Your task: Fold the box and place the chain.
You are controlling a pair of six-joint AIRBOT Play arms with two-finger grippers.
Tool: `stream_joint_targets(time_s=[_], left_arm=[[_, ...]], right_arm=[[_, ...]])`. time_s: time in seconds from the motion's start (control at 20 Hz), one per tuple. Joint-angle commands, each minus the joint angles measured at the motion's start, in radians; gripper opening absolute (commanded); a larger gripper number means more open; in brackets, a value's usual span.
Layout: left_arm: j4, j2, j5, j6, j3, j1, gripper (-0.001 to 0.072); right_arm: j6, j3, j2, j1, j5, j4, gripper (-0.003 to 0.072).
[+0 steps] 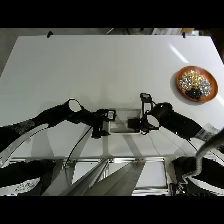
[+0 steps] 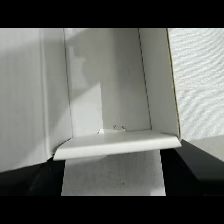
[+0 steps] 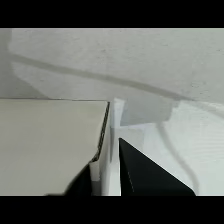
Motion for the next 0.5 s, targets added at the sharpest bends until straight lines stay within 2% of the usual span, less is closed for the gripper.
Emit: stream_joint_targets(time_s=[0.0,0.1,0.25,0.45], left_arm=[[0.0,0.001,-0.002,0.0,0.0,0.0,0.0315],[0.0,0.001,-0.002,0.0,0.0,0.0,0.0315],[0.0,0.001,-0.002,0.0,0.0,0.0,0.0315],[0.0,0.001,-0.002,0.0,0.0,0.0,0.0315]], right_arm=[[-0.001,0.0,-0.032,-0.002,0.035,0.024,0.0155],[-0.003,0.0,-0.053,0.006,0.047,0.026,0.0153],[-0.004,0.0,-0.053,0.006,0.033,0.02,0.0026],[-0.013,0.0,-0.053,0.006,0.013,0.004,0.0015]])
